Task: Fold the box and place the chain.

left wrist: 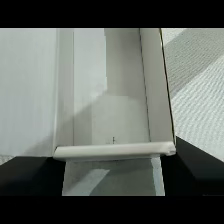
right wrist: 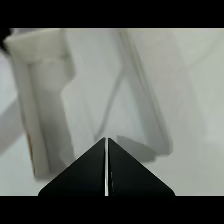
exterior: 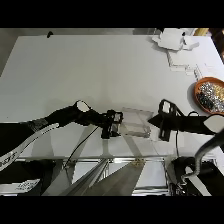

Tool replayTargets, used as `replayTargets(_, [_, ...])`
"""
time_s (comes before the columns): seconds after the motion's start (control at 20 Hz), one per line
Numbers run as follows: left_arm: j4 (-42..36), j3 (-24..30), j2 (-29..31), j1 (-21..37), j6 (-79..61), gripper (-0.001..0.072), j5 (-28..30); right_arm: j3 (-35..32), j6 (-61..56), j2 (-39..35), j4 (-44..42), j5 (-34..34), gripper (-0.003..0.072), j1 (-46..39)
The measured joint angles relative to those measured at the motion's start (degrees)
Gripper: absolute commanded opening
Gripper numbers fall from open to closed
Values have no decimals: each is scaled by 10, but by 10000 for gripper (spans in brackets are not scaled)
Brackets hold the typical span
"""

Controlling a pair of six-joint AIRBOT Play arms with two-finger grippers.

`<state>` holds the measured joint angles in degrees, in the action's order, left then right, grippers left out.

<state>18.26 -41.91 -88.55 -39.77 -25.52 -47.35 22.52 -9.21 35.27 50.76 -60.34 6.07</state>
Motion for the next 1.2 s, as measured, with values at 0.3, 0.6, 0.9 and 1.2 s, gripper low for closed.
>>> replayTargets(0.3, [0,0,0,0,0,333,0,-37,55,-11,105,-23,260,0])
replayTargets(0.6, [0,0,0,0,0,333,0,-67,150,71,4,15,128,0])
replayTargets(0.9, [0,0,0,0,0,333,0,-71,201,141,-99,38,243,0])
replayTargets(1.2, [0,0,0,0,0,333,0,-73,202,167,-141,43,405,0])
